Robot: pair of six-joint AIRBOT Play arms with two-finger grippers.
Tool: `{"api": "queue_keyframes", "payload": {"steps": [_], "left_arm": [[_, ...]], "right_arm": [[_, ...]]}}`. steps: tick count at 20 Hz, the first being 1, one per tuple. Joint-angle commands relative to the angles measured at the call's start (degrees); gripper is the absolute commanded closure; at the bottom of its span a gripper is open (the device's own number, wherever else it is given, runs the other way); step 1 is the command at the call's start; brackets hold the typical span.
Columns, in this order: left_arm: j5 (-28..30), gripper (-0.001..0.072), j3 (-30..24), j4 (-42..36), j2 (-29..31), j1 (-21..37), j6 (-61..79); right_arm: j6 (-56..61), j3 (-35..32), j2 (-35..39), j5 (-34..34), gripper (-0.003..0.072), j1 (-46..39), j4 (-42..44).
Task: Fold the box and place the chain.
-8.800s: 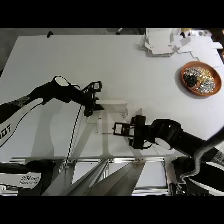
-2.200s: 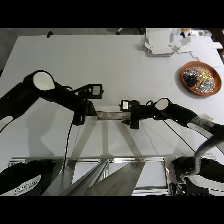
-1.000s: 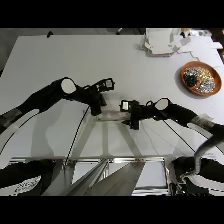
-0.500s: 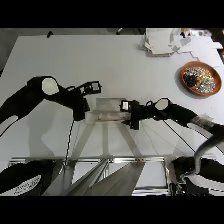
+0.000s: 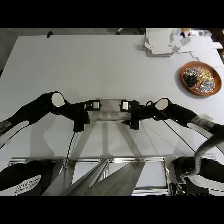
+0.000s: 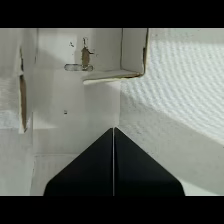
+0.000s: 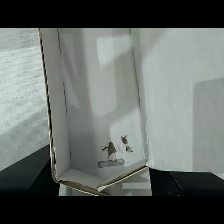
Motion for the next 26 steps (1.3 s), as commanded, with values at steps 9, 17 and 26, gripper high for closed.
{"api": "queue_keyframes", "payload": {"steps": [9,17,26], "left_arm": [[1.77,0.0705,-0.52,-0.15,7.04,4.02,5.95],[3.74,0.0703,-0.52,-0.15,-0.63,3.76,5.95],[4.68,0.0701,-0.52,2.29,-1.60,3.76,5.95]], "right_arm": [[0.00,0.00,0.04,0.00,0.0305,-0.02,0.02],[0.00,0.00,0.04,0.00,0.0305,-0.02,0.02],[0.00,0.00,0.04,0.00,0.0305,-0.02,0.02]]}}
